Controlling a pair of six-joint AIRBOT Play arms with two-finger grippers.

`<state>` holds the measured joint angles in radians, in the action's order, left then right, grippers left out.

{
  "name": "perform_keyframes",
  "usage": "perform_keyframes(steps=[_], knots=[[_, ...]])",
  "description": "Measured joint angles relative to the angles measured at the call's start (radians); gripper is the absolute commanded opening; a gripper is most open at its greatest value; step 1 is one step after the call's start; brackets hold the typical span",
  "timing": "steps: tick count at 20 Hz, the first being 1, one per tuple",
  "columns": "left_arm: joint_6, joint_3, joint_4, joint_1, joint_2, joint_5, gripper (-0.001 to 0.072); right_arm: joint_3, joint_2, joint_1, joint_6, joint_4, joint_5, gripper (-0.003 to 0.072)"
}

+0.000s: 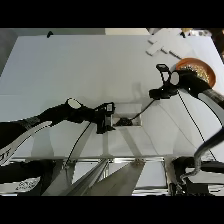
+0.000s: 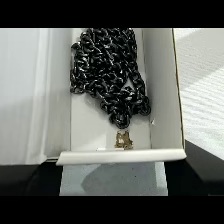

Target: Fold the box and place the chain.

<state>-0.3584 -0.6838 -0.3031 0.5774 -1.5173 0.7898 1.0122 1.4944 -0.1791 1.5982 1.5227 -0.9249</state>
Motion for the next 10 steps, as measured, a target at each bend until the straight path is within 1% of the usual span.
perform_keyframes(steps=[1,2,3,7,10], knots=[[0.000,0.000,0.000,0.000,0.000,0.000,0.0134,0.000,0.006,0.000,0.000,0.001,0.006,0.0231],[0.000,0.000,0.000,0.000,0.000,0.000,0.0134,0.000,0.013,0.000,0.000,0.001,0.009,0.0186],[0.000,0.000,0.000,0.000,0.000,0.000,0.0134,0.000,0.021,0.000,0.001,0.001,0.006,0.0016],[0.000,0.000,0.000,0.000,0.000,0.000,0.0134,-0.002,0.018,-0.010,-0.040,0.013,-0.001,0.0014],[0.000,0.000,0.000,0.000,0.000,0.000,0.0134,-0.002,-0.054,-0.031,-0.069,0.017,-0.013,0.0014]])
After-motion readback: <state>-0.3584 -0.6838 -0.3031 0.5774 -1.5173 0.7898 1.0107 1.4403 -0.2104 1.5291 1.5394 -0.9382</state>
